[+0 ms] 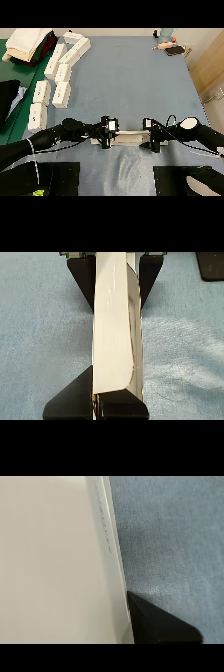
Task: Fold the box.
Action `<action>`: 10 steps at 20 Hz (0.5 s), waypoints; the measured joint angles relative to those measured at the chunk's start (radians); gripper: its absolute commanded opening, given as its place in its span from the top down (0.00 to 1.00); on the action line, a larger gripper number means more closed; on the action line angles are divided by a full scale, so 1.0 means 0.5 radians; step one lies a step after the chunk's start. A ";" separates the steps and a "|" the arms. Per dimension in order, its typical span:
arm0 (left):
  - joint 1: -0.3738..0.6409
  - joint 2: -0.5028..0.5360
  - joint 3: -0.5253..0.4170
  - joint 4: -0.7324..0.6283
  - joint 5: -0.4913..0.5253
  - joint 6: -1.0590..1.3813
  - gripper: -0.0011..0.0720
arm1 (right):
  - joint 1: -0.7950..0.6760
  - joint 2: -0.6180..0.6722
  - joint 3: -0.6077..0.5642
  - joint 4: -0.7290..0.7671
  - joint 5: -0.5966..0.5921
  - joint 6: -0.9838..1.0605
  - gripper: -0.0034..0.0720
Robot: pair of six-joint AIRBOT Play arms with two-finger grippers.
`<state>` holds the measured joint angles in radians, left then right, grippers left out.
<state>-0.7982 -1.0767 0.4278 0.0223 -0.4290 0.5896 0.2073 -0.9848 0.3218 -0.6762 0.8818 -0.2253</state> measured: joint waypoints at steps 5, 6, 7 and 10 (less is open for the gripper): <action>0.000 0.000 0.000 -0.001 0.000 0.000 0.97 | 0.000 0.001 0.000 0.001 -0.008 0.000 0.28; 0.000 0.000 0.003 0.000 0.001 0.000 0.97 | 0.000 0.001 0.000 0.001 -0.009 0.000 0.28; 0.000 0.000 0.006 0.000 0.003 0.000 0.97 | 0.000 0.001 0.000 0.002 -0.010 -0.001 0.28; 0.000 0.000 0.011 0.001 0.003 -0.001 0.97 | 0.000 0.001 0.000 0.002 -0.013 -0.001 0.28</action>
